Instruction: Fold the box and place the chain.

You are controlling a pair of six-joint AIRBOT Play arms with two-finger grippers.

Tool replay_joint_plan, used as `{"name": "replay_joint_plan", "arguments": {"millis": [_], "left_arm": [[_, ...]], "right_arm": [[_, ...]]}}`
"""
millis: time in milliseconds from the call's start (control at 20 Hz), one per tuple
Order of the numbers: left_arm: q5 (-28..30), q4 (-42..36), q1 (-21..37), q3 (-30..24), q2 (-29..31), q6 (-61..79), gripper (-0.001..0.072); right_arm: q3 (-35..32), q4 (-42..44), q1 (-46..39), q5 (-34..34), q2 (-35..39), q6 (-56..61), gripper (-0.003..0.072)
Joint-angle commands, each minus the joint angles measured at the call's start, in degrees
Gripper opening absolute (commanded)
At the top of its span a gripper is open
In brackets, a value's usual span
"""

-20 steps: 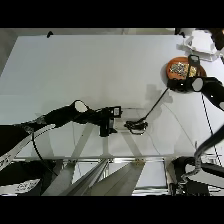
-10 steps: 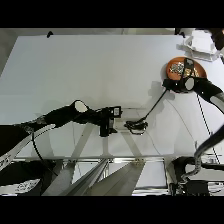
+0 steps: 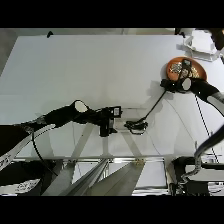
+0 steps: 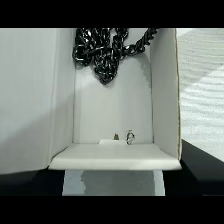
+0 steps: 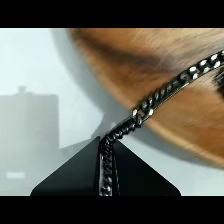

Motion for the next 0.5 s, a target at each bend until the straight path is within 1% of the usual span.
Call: {"name": "replay_joint_plan", "arguments": {"millis": [0,100,250,450], "left_arm": [[0.00,0.00,0.00,0.02,0.02,0.02,0.0435],[0.00,0.00,0.00,0.02,0.02,0.02,0.0435],[0.00,0.00,0.00,0.02,0.02,0.02,0.0435],[0.00,0.00,0.00,0.02,0.02,0.02,0.0435]], "right_arm": [[0.07,-0.42,1.60,2.10,4.33,-2.56,0.0023],[0.07,-0.39,2.32,5.75,9.38,-5.53,0.0023],[0.07,-0.35,3.45,13.62,18.82,-8.90,0.0023],[0.07,-0.35,7.67,23.61,31.10,-10.64,0.0023]]}}
